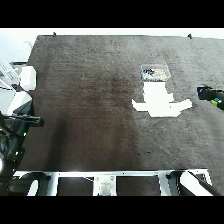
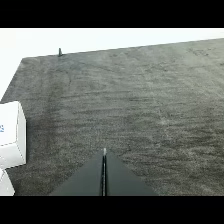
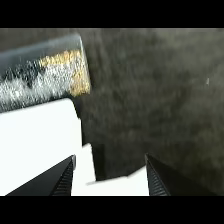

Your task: Fold the box and place the chain.

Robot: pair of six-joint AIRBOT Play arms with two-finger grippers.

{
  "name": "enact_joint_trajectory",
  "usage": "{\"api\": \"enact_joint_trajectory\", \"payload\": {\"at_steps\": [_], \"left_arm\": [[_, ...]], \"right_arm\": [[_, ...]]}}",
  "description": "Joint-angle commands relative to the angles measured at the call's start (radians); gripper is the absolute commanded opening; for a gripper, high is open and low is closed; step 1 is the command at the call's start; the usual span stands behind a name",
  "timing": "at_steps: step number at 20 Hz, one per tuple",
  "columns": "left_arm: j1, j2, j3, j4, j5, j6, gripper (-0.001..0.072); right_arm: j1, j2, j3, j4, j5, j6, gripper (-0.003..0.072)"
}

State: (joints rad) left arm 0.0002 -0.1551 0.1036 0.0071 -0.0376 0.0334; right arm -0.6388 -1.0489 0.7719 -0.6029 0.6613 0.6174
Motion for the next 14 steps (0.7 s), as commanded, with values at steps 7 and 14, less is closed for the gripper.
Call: {"api": "enact_joint_trajectory", "payload": {"at_steps": [7, 14], "left_arm": [[0.001, 0.0, 0.0, 0.0, 0.0, 0.0, 0.0023], [0.001, 0.0, 0.0, 0.0, 0.0, 0.0, 0.0022]], "right_arm": [[-0.116, -0.579, 0.74, -0.39, 0.768, 0.27, 0.054], [-0.014, -0.855, 0.96, -0.435, 0.934, 0.265, 0.0539]]}}
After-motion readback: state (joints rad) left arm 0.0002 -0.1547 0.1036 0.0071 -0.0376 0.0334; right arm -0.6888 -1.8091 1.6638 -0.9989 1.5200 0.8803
